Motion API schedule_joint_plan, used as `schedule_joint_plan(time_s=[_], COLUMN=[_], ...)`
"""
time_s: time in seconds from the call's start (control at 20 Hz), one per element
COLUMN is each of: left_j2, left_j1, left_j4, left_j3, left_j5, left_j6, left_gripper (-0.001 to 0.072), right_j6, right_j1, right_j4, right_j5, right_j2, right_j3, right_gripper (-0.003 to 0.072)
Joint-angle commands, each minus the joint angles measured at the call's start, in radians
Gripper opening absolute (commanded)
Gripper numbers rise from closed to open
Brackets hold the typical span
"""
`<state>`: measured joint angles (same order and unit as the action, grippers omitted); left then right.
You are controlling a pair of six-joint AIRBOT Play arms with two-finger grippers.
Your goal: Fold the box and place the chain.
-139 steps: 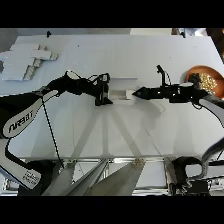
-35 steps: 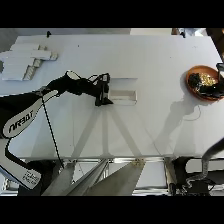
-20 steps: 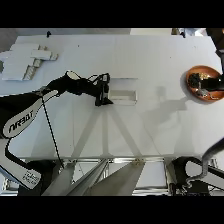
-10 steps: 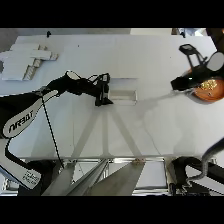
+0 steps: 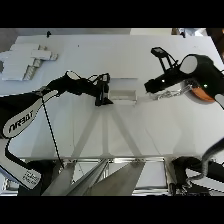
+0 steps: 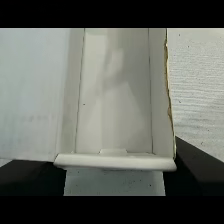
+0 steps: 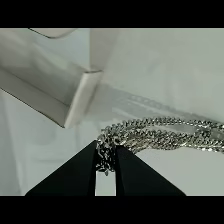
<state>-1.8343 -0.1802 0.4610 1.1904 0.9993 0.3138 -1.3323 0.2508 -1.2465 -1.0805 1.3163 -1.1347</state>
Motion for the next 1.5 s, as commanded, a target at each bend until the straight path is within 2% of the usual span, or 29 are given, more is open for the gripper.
schedule_joint_plan(time_s=[0.0,0.45,0.8,1.25,1.35,1.4,1.45], left_j2=[0.001,0.001,0.001,0.001,0.001,0.001,0.001], left_j1=[0.000,0.000,0.000,0.000,0.000,0.000,0.000], left_j4=[0.000,0.000,0.000,0.000,0.000,0.000,0.000], left_j3=[0.000,0.000,0.000,0.000,0.000,0.000,0.000], left_j5=[0.000,0.000,0.000,-0.001,0.000,0.000,0.000], left_j6=[0.000,0.000,0.000,0.000,0.000,0.000,0.000], left_gripper=[0.0341,0.0341,0.0341,0.0341,0.0341,0.0341,0.0341], right_j6=[0.023,0.090,0.101,0.098,0.099,0.099,0.099], right_j1=[0.057,0.179,0.241,0.319,0.322,0.321,0.320], right_j4=[0.113,0.215,0.212,0.204,0.204,0.204,0.203], right_j5=[0.092,0.211,0.293,0.271,0.264,0.270,0.270], right_j2=[0.030,0.068,0.077,0.310,0.330,0.327,0.326], right_j3=[-0.002,-0.012,-0.050,-0.050,-0.050,-0.051,-0.055], right_gripper=[0.0012,0.0012,0.0011,0.0011,0.0013,0.0020,0.0109])
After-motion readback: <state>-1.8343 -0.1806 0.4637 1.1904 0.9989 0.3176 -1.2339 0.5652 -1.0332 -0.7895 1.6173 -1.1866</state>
